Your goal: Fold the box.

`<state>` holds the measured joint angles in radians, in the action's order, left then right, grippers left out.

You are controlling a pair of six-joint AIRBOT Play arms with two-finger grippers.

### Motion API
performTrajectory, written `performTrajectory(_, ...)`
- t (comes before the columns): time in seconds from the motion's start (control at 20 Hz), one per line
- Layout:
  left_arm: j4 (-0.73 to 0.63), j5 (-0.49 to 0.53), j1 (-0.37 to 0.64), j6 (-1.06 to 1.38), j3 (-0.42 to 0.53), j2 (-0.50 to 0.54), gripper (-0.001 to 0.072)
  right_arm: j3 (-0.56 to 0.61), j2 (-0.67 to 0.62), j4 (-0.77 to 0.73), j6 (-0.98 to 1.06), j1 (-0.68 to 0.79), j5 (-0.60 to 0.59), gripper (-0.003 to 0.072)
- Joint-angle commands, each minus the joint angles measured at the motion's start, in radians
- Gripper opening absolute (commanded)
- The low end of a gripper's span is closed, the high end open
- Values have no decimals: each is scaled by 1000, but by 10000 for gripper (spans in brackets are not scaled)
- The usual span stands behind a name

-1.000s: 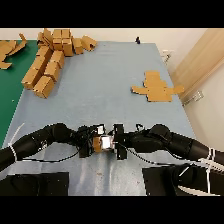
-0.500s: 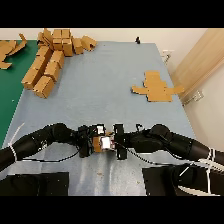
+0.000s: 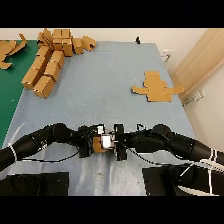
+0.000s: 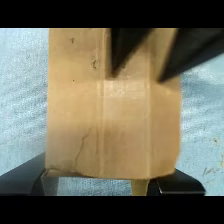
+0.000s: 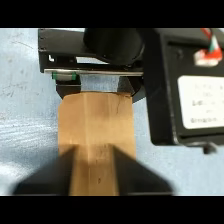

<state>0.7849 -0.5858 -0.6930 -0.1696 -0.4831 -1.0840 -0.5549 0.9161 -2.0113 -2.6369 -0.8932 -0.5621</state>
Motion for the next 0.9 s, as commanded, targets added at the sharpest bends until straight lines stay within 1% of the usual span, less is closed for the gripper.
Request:
performTrajectory(0.0, 0, 2, 1, 0, 0, -1, 531, -1, -1, 30, -52, 0, 4, 458)
performTrajectory(0.35, 0, 1, 1, 0, 0, -1, 531, -1, -1, 123, -53, -2, 21, 458)
performTrajectory(0.45, 0, 2, 1, 0, 0, 0, 531, -1, 0, 167, -53, -30, 24, 458)
performTrajectory(0.6, 0, 1, 1, 0, 0, -1, 531, -1, 3, 181, -45, -80, 33, 457)
performTrajectory(0.85, 0, 2, 1, 0, 0, -1, 531, -1, 6, 343, 74, -93, 49, 451)
